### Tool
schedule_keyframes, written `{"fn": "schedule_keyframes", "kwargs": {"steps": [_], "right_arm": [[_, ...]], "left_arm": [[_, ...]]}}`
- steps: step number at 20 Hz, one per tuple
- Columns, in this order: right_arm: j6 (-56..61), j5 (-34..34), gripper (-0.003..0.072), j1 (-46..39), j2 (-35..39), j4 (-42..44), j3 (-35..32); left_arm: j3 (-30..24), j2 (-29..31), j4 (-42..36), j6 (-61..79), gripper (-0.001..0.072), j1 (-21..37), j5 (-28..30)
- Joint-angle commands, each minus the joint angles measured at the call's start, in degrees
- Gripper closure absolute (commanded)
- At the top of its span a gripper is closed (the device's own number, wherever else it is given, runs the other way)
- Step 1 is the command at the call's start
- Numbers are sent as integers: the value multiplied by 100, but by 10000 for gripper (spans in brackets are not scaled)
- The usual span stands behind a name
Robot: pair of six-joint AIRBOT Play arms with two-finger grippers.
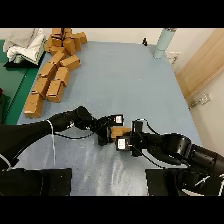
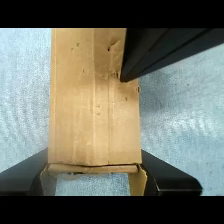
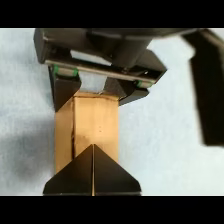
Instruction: Fold the box.
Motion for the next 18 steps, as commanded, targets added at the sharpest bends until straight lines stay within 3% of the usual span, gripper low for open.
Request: {"fn": "schedule_keyframes", "kwargs": {"steps": [1, 18], "right_arm": [[66, -70, 681, 2, -125, 4, -33], [61, -35, 681, 13, -299, 162, -20]], "left_arm": [[7, -2, 0, 2, 197, 0, 4], [7, -2, 0, 0, 196, 0, 4]]}}
